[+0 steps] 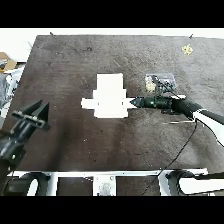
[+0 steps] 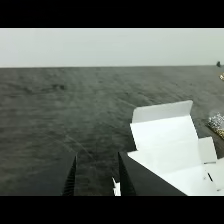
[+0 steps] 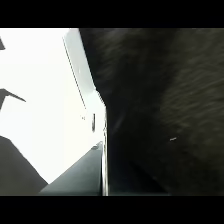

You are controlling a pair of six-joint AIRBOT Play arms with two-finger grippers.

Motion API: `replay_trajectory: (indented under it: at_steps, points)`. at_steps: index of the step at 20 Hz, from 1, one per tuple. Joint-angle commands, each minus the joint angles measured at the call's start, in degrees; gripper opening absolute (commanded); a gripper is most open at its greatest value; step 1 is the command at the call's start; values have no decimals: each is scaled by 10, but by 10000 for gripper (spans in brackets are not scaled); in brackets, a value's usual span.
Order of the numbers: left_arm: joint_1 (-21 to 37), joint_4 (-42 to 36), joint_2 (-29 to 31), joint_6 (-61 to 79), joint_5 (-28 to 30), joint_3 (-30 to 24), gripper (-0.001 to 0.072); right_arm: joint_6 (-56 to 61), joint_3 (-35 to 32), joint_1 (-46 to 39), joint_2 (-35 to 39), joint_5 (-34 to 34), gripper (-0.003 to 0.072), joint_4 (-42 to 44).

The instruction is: Fold the box and place the chain.

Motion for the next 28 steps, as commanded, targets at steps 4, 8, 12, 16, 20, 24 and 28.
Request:
replay_trajectory:
  at_steps: [4, 8, 12, 16, 20, 24, 28]
  points:
    - [0, 60, -388, -4, -195, 244, 314, -7, 0, 11, -2, -39, 3, 5]
    - [-11, 161, -590, -60, -291, 438, 433, -30, 1, 11, -2, -37, 4, 5]
    - [-40, 323, -771, -158, -375, 671, 433, -37, 1, 11, -2, -39, 4, 5]
    - [-50, 344, -952, -261, -510, 905, 433, -52, 1, 11, -2, -40, 4, 1]
    - [-73, 355, -1087, -336, -594, 1072, 432, -53, 1, 11, -2, -53, 4, 1]
    - [-78, 341, -1146, -345, -600, 1092, 432, -53, 1, 11, -2, -63, 4, -14]
    - [-82, 299, -1171, -330, -625, 1092, 432, -53, 1, 12, -2, -64, 4, -14]
